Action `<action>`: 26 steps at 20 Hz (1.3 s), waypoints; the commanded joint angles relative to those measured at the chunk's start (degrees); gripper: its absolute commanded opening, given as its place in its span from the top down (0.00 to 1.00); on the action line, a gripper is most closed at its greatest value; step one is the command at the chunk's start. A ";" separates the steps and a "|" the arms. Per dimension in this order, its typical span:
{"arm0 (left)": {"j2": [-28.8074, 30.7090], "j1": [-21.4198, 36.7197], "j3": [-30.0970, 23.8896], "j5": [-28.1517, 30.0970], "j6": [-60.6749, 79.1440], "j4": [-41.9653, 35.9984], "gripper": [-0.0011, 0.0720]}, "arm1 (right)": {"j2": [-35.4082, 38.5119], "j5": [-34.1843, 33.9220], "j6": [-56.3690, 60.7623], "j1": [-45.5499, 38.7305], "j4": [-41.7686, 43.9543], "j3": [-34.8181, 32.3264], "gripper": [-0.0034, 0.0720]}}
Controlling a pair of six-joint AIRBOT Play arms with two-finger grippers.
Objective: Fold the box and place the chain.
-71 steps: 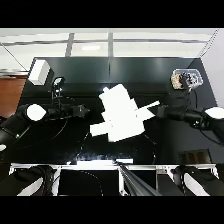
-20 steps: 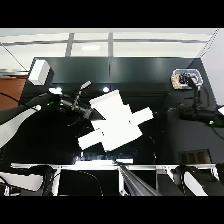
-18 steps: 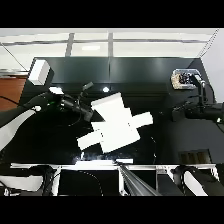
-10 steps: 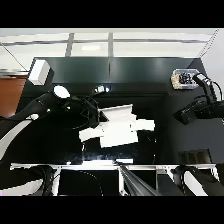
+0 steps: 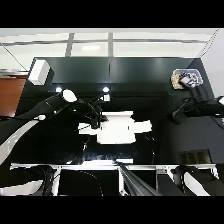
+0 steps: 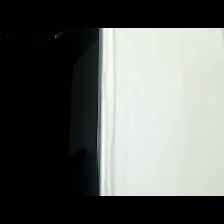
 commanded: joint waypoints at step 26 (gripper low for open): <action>-0.42 -0.90 -0.02 -1.36 4.04 0.66 0.95 | -4.63 -23.32 -23.93 38.51 7.93 -15.58 0.10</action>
